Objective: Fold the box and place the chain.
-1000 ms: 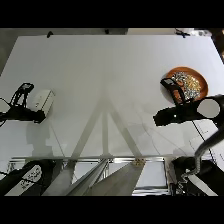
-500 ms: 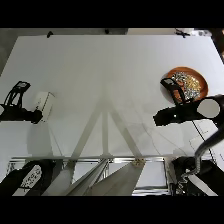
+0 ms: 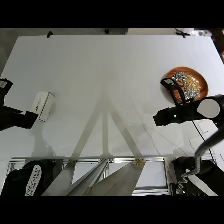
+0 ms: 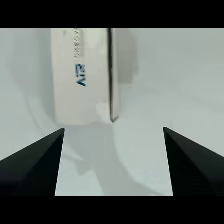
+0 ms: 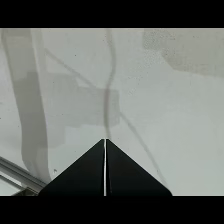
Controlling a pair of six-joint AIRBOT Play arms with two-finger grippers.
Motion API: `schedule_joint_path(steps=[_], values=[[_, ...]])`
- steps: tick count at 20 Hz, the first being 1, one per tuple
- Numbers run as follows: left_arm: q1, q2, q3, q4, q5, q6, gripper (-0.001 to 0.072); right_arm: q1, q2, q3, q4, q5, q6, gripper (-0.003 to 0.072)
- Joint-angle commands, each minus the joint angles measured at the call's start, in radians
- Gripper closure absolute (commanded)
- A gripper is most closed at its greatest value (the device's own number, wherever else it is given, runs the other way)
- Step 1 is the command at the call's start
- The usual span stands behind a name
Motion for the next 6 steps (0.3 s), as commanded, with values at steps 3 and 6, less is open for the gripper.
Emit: schedule_joint_path(steps=[3, 6], values=[[-0.001, 0.057, 0.0, -0.101, -0.085, 0.052, 0.0014, -0.001, 0.001, 0.001, 0.0, 0.0, 0.0, 0.0676], [-0.001, 0.057, 0.0, -0.145, -0.073, 0.08, 0.0014, -0.001, 0.001, 0.001, 0.0, 0.0, 0.0, 0.0676]])
